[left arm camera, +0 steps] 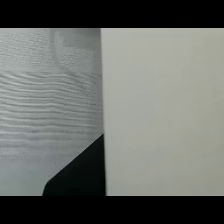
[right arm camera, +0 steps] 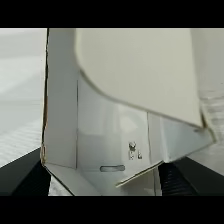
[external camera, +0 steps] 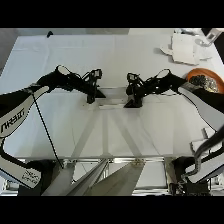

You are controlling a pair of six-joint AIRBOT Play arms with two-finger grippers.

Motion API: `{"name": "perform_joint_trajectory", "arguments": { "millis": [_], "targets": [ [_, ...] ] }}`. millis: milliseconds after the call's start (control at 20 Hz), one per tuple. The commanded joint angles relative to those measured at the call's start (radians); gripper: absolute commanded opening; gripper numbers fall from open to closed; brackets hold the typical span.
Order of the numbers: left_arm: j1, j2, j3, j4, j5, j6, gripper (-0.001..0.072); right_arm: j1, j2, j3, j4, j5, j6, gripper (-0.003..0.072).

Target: Fold the box and place the chain.

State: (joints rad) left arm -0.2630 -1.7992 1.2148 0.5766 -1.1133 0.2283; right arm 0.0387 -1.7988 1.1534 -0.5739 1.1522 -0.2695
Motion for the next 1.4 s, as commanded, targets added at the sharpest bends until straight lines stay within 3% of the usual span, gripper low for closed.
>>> {"name": "perform_joint_trajectory", "arguments": {
  "millis": [0,1000,1350],
  "targets": [
    [-0.001,-0.001,0.0,0.0,0.003,0.0,0.0013,0.0,-0.029,0.005,0.017,0.031,-0.022,0.0686],
    [-0.001,-0.001,0.0,0.0,0.003,0.0,0.0013,0.032,-0.03,0.009,0.024,0.013,-0.046,0.0686],
    [-0.001,-0.001,0.0,0.0,0.003,0.0,0.0013,0.032,-0.03,0.009,0.025,0.109,-0.046,0.0686]
  ]
}}
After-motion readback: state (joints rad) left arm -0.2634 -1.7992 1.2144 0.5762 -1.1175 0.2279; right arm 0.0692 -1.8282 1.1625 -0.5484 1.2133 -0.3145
